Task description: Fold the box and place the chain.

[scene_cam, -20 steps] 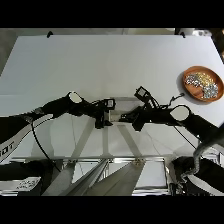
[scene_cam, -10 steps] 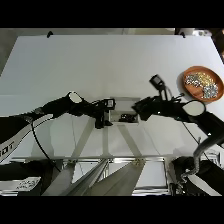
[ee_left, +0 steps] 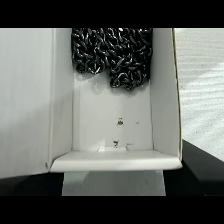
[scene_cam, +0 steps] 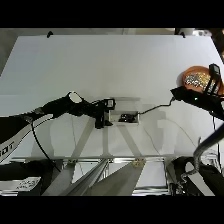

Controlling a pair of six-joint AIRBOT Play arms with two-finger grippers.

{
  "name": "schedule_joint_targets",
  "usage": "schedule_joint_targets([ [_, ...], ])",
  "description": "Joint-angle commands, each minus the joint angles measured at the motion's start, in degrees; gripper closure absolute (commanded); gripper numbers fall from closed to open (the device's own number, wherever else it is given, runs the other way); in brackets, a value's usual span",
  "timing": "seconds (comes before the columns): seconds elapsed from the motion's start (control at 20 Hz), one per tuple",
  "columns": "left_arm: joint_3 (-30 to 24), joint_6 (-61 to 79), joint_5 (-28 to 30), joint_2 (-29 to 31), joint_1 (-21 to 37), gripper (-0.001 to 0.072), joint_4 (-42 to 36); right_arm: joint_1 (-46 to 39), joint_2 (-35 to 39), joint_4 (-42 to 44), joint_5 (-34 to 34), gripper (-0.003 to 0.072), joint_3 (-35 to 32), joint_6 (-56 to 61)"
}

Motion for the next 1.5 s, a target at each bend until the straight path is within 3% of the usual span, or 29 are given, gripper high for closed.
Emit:
schedule_joint_targets([
  [0.0,0.04,0.00,0.00,0.00,0.04,0.0259,0.02,-2.19,-3.98,-12.37,-0.52,0.0386,4.55,8.55],
  [0.3,0.04,0.00,0.02,0.00,0.04,0.0259,0.02,1.79,-16.22,-34.23,8.85,0.0386,16.52,17.11],
  [0.5,0.04,0.00,0.02,0.00,0.04,0.0259,0.02,10.01,-22.88,-41.94,10.47,0.0386,18.25,20.24],
  [0.75,0.04,0.00,0.00,0.00,0.04,0.0259,0.02,15.19,-31.10,-47.39,15.28,0.0385,18.23,24.02],
  [1.2,0.04,0.00,0.00,0.00,0.04,0.0259,0.02,15.47,-31.98,-47.63,16.96,0.0391,18.21,27.54],
  [1.25,0.04,0.00,0.00,0.00,0.04,0.0259,0.02,15.47,-31.98,-47.58,16.85,0.0406,18.21,27.76],
  [1.35,0.04,0.00,0.00,0.00,0.04,0.0259,0.02,15.47,-32.00,-47.10,16.65,0.0532,18.21,27.78],
  [1.45,0.04,0.00,0.00,0.00,0.04,0.0259,0.02,15.47,-32.15,-45.68,16.68,0.0542,18.14,27.76],
])
